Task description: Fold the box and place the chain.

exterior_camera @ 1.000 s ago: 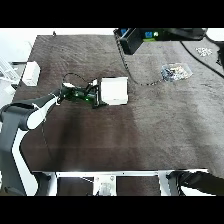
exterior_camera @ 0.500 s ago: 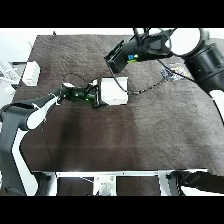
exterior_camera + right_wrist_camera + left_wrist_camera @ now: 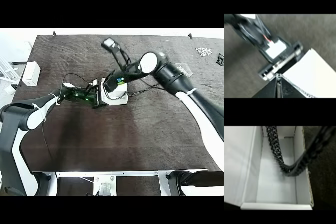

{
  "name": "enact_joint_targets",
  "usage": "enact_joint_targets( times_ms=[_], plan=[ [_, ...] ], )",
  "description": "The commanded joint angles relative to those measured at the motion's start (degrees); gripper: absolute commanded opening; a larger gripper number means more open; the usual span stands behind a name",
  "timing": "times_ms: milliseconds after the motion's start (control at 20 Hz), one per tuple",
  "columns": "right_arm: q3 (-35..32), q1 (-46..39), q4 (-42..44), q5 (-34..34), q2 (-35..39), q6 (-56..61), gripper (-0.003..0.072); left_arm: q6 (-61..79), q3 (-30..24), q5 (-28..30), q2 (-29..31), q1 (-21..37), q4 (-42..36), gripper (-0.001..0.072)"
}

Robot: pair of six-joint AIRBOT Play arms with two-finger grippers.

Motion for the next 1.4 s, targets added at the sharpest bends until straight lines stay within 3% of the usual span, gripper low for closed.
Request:
enact_joint_targets(
  times_ms=[0,250,300,400,550,600,650,850,1050,1100,1150,1200,1350],
  plan=[
    [-5.18,-1.75,0.28,-5.44,-4.11,-0.02,0.0014,0.0,0.04,0.0,0.0,-0.04,0.0,0.0523],
    [-7.26,-5.33,0.31,-5.81,-9.94,0.0,0.0016,0.0,0.04,0.0,0.0,-0.04,0.02,0.0523],
    [-7.26,-5.75,0.28,-5.75,-10.21,-0.04,0.0049,0.0,0.04,0.0,0.0,-0.04,0.0,0.0523],
    [-7.08,-6.8,0.28,-5.84,-10.16,-0.04,0.031,0.0,0.04,0.0,0.0,-0.04,0.0,0.0523],
    [-6.91,-8.9,0.35,-5.73,-8.92,2.29,0.0329,0.0,0.04,0.0,0.0,-0.04,0.02,0.0523],
    [-6.99,-9.6,0.33,-5.66,-7.5,3.32,0.0399,0.0,0.04,0.0,0.0,-0.04,0.0,0.0523],
    [-7.39,-10.25,0.28,-5.55,-5.64,3.93,0.042,0.0,0.04,0.0,0.0,-0.04,0.0,0.0523],
    [-12.96,-16.63,0.2,-7.85,5.73,5.01,0.0417,0.0,0.04,0.0,0.0,-0.04,0.0,0.0523],
    [-23.34,-29.4,-0.74,-17.59,14.23,11.56,0.0417,0.0,0.04,0.0,0.0,-0.04,0.0,0.0523],
    [-25.55,-32.79,-0.55,-20.13,14.12,13.6,0.0432,0.0,0.04,0.0,0.0,-0.04,0.0,0.0523],
    [-27.65,-35.74,-0.55,-22.82,13.51,16.24,0.0526,0.0,0.04,-0.02,0.0,-0.04,0.0,0.0523],
    [-29.07,-37.94,-0.5,-24.96,12.39,17.77,0.055,0.0,0.04,0.0,0.0,-0.04,-0.04,0.0523],
    [-29.42,-41.7,3.13,-28.76,6.73,18.16,0.055,0.0,0.04,0.0,-0.02,-0.04,-0.79,0.0523]
  ],
)
